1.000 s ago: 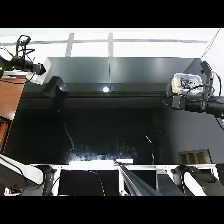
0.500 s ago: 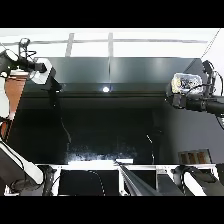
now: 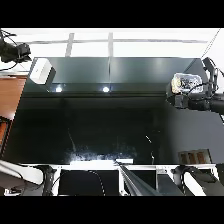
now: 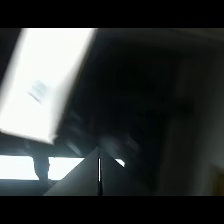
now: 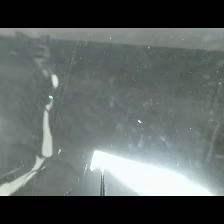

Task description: Fold the box and place the chain.

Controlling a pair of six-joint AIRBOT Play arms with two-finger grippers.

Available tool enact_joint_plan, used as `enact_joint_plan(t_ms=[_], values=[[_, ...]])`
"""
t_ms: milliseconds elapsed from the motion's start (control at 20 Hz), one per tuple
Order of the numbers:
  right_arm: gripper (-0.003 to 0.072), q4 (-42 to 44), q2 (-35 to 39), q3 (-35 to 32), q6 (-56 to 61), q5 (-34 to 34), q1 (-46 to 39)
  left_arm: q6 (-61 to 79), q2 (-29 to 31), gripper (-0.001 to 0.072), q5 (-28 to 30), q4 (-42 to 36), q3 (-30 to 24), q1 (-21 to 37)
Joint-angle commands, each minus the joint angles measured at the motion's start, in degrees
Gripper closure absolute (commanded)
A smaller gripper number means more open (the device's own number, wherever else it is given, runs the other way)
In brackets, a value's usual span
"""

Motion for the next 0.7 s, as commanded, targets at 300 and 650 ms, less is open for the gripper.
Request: enact_joint_plan(t_ms=[300, 650], values=[[0.0678, -4.8, 5.2, -12.2, -6.6, -25.1, 1.4, 2.3, 54.9, 0.0682, 35.0, -0.6, -69.2, -19.8], [0.0675, -7.3, 5.1, -14.1, -6.6, -32.5, 1.4, 2.4, 63.6, 0.0682, 37.4, -0.2, -79.3, -19.4]])
